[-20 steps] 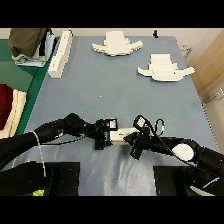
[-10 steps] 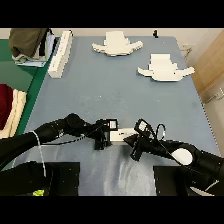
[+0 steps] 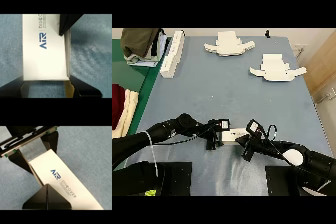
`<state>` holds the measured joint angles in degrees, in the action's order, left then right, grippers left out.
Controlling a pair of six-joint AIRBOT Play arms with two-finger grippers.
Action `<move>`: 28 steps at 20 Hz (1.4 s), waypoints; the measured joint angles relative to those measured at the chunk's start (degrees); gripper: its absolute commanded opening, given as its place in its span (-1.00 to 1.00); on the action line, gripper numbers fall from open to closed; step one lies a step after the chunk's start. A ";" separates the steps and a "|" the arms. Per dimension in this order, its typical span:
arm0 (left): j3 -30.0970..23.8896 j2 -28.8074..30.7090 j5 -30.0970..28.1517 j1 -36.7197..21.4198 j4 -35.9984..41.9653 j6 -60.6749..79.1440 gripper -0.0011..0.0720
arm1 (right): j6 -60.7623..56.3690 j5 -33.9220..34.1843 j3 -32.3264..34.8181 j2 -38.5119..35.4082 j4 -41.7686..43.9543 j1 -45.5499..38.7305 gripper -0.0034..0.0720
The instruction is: Fold the box.
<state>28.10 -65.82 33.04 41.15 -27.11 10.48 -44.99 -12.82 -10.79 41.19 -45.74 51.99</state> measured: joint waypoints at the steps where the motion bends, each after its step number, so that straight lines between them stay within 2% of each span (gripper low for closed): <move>1: 0.00 0.00 0.04 0.00 0.00 0.02 0.21 | -0.02 -0.02 0.00 -0.22 -0.07 0.04 -0.90; 6: 0.02 0.04 0.33 0.00 0.37 0.00 0.21 | -1.97 -1.18 -1.86 -3.69 -0.72 -0.63 -0.90; 12: 0.02 0.09 0.07 0.00 0.17 0.00 0.21 | -4.66 0.48 -5.25 -6.64 -1.64 -2.14 -0.91; 17: 0.02 0.09 0.07 0.00 0.13 0.02 0.20 | -7.87 -0.26 -7.98 -5.75 -3.06 -9.20 -0.90; 20: 0.02 0.09 0.07 0.00 0.11 0.00 0.20 | -12.87 -6.82 -13.88 -2.29 -7.23 -16.39 -0.91; 25: 0.02 0.09 -0.02 0.00 0.11 0.04 0.21 | -37.13 -27.12 -27.54 8.35 -25.81 -27.19 -0.90; 28: 0.26 0.09 -0.07 0.00 0.09 -0.04 0.21 | -48.35 -31.74 -31.28 11.72 -31.19 -30.16 -0.90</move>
<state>28.36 -65.73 32.97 41.15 -27.03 10.44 -93.34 -44.56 -42.06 52.90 -76.93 21.82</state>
